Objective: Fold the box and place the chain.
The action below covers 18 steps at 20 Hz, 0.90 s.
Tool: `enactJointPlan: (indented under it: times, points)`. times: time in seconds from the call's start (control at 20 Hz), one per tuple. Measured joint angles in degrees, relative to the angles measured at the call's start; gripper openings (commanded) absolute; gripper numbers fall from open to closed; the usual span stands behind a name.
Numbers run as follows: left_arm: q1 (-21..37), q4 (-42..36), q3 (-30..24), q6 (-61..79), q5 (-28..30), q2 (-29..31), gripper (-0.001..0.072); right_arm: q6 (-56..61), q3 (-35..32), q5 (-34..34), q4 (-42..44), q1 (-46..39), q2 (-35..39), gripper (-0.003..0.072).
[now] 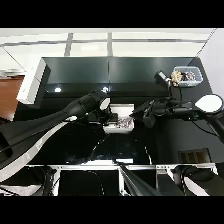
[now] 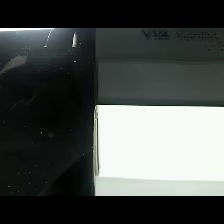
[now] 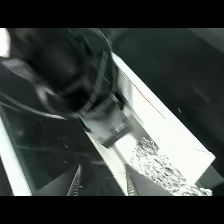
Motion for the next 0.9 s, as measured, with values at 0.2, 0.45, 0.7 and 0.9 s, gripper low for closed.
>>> enactJointPlan:
  times: [0.2, 0.45, 0.7, 0.9]
  points:
    - [0.0, 0.0, 0.0, 0.0, -0.04, 0.0, 0.0034, 0.13, -0.46, -2.1, -5.03, -1.88, -0.81, 0.035]
    - [0.0, 0.0, 0.0, 0.0, -0.07, 0.0, 0.0034, -1.55, -2.99, -5.79, -19.06, -3.37, -1.86, 0.0708]
    - [0.0, 0.0, 0.0, 0.0, -0.11, 0.0, 0.0034, -18.93, -5.73, -11.34, -19.76, -0.74, -8.31, 0.0678]
    - [0.0, 0.0, 0.0, 0.0, -0.11, 0.0, 0.0034, -40.48, -6.25, -12.48, -11.04, 0.26, -14.19, 0.0652]
